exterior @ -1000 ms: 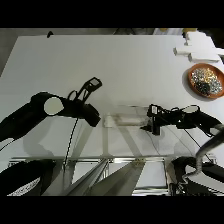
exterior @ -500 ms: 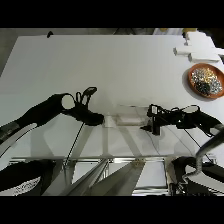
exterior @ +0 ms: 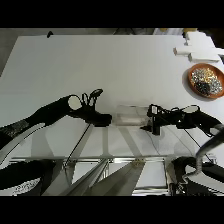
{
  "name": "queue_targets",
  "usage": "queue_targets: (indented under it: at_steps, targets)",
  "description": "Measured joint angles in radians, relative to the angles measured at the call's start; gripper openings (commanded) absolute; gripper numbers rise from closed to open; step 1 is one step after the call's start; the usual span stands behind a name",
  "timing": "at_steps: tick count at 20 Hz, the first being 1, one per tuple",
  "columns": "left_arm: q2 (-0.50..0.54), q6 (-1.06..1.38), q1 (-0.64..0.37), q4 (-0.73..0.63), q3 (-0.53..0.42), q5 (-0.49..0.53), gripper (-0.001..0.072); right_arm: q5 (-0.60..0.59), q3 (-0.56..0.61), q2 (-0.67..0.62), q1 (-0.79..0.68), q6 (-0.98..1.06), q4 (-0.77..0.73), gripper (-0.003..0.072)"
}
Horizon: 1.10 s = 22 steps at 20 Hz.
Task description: Fold the box and place the chain.
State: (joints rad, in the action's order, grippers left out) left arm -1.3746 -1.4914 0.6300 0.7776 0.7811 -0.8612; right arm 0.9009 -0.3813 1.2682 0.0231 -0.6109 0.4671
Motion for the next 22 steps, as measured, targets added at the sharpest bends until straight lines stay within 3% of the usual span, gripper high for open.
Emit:
queue_targets:
  at_steps: [1,6,8,22]
  targets:
    - [0.008,0.003,0.002,-0.005,0.007,0.002,0.0142,0.0,0.0,0.0,0.0,0.0,0.0,0.0462]
    - [0.027,0.008,0.014,-0.015,0.028,0.024,0.016,0.0,0.0,0.0,0.0,0.0,0.0,0.0462]
    - [0.031,0.008,0.02,-0.018,0.031,0.031,0.0215,0.0,0.0,0.0,0.0,0.0,0.0,0.0462]
    - [0.031,-0.002,0.062,0.007,0.069,0.054,0.0215,0.0,0.0,0.0,0.0,0.0,0.0,0.0462]
